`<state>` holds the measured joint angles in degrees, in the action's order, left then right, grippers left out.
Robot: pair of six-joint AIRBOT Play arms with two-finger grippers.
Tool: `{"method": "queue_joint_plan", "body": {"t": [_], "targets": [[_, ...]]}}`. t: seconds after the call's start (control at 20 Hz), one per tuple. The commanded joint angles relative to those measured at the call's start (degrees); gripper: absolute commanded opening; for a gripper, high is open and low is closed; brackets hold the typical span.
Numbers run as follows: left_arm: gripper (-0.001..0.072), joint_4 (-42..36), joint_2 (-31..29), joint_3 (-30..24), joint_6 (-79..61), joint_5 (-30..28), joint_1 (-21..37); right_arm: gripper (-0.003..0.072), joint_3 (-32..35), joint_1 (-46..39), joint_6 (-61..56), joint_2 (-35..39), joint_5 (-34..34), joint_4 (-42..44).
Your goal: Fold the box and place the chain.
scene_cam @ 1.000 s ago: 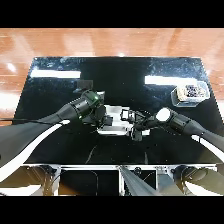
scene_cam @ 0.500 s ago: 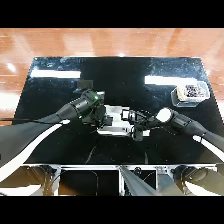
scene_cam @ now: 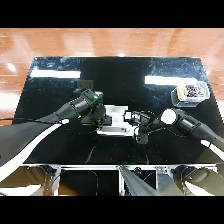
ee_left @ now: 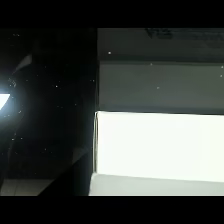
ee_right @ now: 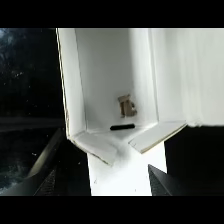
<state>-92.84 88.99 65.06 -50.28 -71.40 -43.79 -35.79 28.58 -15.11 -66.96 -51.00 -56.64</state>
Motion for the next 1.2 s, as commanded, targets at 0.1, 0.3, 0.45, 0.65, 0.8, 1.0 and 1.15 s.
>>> {"method": "queue_joint_plan", "body": {"t": [0.1,0.3,0.45,0.65,0.8,1.0,1.15], "targets": [[0.0022,0.9,0.0,0.0,1.2,1.6,-0.1,0.0711,0.0,0.0,-1.2,0.3,4.7,1.0],[0.0022,0.9,0.0,0.0,1.2,1.6,-0.2,0.0707,-0.1,0.1,-0.1,0.3,5.3,2.4],[0.0022,0.9,0.0,0.0,1.2,1.6,-0.2,0.0707,-0.1,0.1,0.8,0.2,6.6,2.7],[0.0022,0.9,0.0,0.0,1.2,1.5,-0.2,0.0534,-0.3,0.1,1.2,-1.6,6.8,3.3],[0.0022,0.9,0.0,0.0,1.2,1.5,-0.2,0.0343,-0.4,0.2,3.0,-1.9,7.3,5.6],[0.0023,0.9,0.0,0.0,1.2,1.5,-0.2,0.0233,-0.4,0.2,4.8,-2.4,7.8,9.2],[0.0023,0.9,0.0,0.0,1.2,1.6,-0.2,0.0205,-0.4,0.4,5.3,-3.3,8.6,11.0]]}}
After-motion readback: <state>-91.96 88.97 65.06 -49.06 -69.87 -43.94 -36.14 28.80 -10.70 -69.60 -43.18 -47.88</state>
